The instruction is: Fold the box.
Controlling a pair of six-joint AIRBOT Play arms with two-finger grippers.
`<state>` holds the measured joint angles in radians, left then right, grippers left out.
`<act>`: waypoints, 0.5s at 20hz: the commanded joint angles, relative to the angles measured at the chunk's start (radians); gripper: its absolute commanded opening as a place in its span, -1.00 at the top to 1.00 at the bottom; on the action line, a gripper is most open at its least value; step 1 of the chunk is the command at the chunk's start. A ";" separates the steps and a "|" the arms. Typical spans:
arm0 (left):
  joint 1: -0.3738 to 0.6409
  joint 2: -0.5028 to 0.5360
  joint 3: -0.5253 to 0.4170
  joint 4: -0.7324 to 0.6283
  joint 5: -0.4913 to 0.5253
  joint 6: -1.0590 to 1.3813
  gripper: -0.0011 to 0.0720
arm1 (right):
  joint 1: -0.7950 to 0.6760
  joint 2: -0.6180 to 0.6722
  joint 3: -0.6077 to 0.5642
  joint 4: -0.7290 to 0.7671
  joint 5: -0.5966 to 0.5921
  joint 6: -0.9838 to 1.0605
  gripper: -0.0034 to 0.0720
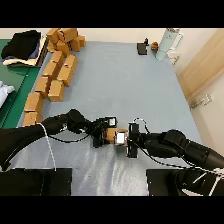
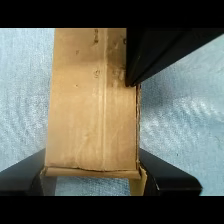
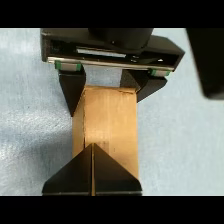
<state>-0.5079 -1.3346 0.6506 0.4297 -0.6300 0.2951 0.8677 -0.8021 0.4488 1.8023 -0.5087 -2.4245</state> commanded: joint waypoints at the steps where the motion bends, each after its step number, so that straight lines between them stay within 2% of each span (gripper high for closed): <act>1: 0.000 0.000 0.000 0.000 0.000 0.000 -0.30 | 0.000 0.056 0.001 -0.006 0.003 0.001 0.86; 6: 0.000 0.000 0.000 0.000 0.000 0.000 -0.30 | -0.038 0.138 0.001 -0.125 -0.005 0.154 0.86; 10: 0.000 0.000 0.000 0.000 0.000 0.000 -0.30 | -0.156 0.141 0.021 -0.173 -0.068 0.629 0.86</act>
<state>-0.5079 -1.3346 0.6506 0.4297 -0.6300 0.2951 0.7815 -0.6716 0.4572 1.6829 -0.5255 -2.1235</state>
